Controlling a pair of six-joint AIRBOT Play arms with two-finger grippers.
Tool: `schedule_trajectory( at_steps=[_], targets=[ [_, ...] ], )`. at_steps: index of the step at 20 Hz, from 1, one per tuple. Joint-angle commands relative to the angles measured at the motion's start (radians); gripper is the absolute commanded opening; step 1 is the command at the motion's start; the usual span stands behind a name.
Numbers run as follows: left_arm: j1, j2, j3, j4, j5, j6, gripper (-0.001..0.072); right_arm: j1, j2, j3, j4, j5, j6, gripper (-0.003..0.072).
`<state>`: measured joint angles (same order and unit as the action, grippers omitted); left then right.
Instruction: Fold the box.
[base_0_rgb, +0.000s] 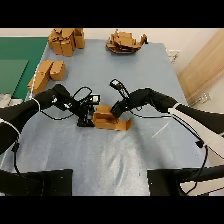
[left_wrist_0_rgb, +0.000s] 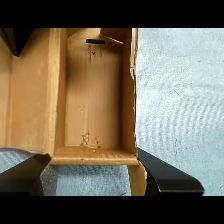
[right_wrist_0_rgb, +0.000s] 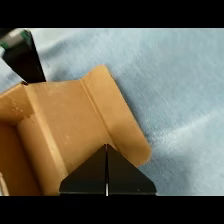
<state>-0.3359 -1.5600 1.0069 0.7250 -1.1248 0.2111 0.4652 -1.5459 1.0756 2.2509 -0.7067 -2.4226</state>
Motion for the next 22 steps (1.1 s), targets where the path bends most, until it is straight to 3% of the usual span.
schedule_trajectory(
  at_steps=[1, 10, 13, 18, 22],
  targets=[
    [0.001, 0.002, 0.001, 0.0, 0.0, -0.001, 0.0283, -0.017, -0.036, 0.004, 0.004, -0.062, 0.016, 0.0003],
    [0.001, 0.011, 0.003, 0.001, -0.003, -0.003, 0.0283, -0.018, -0.019, 0.058, -0.046, -0.05, 0.027, 0.0003],
    [0.001, 0.011, 0.003, 0.001, -0.003, -0.002, 0.0284, -0.041, 0.053, 0.06, -0.066, -0.064, 0.051, 0.0003],
    [0.001, 0.011, 0.003, 0.002, -0.001, -0.002, 0.0284, -0.098, 0.206, 0.057, -0.099, -0.219, 0.051, 0.0003],
    [0.001, 0.01, 0.003, 0.011, 0.0, -0.002, 0.0284, -0.144, 0.348, -0.056, -0.171, -0.238, 0.05, 0.0003]
  ],
)
